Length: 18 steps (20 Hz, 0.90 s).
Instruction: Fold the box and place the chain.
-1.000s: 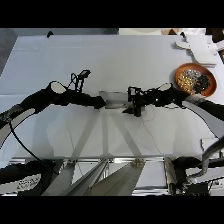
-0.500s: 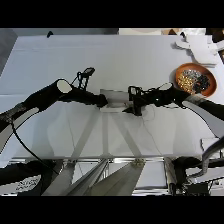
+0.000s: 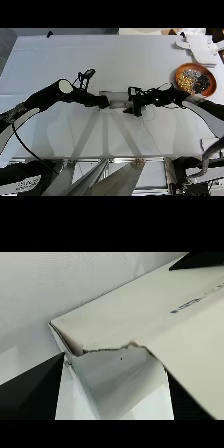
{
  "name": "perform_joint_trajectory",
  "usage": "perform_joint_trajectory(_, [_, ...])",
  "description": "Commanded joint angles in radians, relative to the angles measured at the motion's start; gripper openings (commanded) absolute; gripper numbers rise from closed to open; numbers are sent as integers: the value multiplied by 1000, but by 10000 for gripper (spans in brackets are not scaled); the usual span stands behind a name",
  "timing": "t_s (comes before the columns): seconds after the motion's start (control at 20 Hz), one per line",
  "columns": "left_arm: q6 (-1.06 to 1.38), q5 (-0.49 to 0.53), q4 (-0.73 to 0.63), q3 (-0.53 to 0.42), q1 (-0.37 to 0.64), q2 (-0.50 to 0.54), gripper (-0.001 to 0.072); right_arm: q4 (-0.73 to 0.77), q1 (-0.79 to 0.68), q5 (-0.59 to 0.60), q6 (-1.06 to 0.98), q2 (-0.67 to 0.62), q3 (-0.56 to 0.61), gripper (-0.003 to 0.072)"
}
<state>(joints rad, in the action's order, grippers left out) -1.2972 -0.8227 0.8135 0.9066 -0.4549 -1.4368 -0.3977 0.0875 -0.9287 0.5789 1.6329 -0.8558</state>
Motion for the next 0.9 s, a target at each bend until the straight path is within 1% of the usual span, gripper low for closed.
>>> perform_joint_trajectory(0.0, [-32,-17,12,3,-2,1,690,2,0,0,-2,0,-1,359])
perform_joint_trajectory(0.1, [-66,-11,10,5,-2,1,644,2,0,0,-2,0,-1,359])
perform_joint_trajectory(0.3, [-80,-9,14,16,-2,0,636,2,0,0,-2,0,-1,359])
perform_joint_trajectory(0.4, [-81,11,16,16,-3,0,629,2,0,0,-2,0,-1,359])
perform_joint_trajectory(0.5, [-105,43,71,16,-18,0,628,2,0,0,-2,0,-1,359])
perform_joint_trajectory(0.7, [-237,86,266,16,-55,0,627,2,0,0,-2,0,-1,359])
perform_joint_trajectory(0.8, [-287,126,284,16,-63,0,622,2,0,0,-2,0,-1,359])
perform_joint_trajectory(0.85, [-290,139,284,16,-64,0,596,2,0,0,-2,0,-1,359])
